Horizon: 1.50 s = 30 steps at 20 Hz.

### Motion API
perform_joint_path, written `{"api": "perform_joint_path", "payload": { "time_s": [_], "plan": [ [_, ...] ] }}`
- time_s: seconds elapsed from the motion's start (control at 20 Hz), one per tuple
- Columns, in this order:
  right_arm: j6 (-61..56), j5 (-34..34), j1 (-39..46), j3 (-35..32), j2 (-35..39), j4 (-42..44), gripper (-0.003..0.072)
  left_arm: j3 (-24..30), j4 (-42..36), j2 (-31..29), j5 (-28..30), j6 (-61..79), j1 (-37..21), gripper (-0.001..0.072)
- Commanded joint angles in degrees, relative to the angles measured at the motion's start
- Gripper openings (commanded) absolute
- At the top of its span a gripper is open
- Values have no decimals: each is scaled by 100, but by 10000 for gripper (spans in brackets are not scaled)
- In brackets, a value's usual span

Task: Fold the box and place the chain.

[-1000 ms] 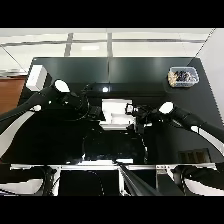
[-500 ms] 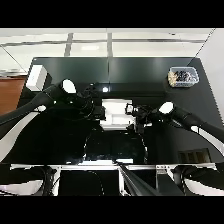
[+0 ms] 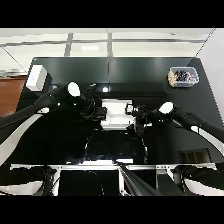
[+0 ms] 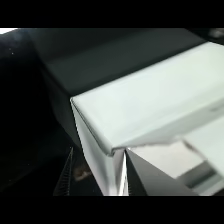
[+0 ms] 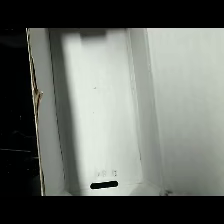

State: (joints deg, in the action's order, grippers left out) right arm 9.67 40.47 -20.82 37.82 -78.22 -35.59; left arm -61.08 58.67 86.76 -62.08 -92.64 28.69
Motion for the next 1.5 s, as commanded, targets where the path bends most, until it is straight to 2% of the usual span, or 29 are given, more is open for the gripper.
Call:
{"api": "perform_joint_path", "payload": {
  "time_s": [0.0,0.2,0.45,0.55,0.65,0.95,1.1,1.45],
  "plan": [
    [0,2,0,0,-2,0,126,-57,802,4,208,-852,313,389],
    [0,2,0,0,-2,0,126,-262,1915,4,114,-1871,748,389],
    [0,2,0,0,-2,0,126,-533,2494,15,31,-2752,1246,388],
    [0,2,0,0,-2,0,126,-533,2579,50,-15,-3204,1351,387],
    [0,2,0,2,-2,0,126,-533,2594,94,-55,-3552,1419,351],
    [0,2,0,0,-2,0,126,-535,2614,205,-212,-3840,1425,350],
    [0,0,0,0,-2,0,126,-715,2632,376,-363,-3875,1425,350],
    [0,2,0,0,-2,0,126,-804,2632,452,-131,-3882,1425,350]
  ]
}}
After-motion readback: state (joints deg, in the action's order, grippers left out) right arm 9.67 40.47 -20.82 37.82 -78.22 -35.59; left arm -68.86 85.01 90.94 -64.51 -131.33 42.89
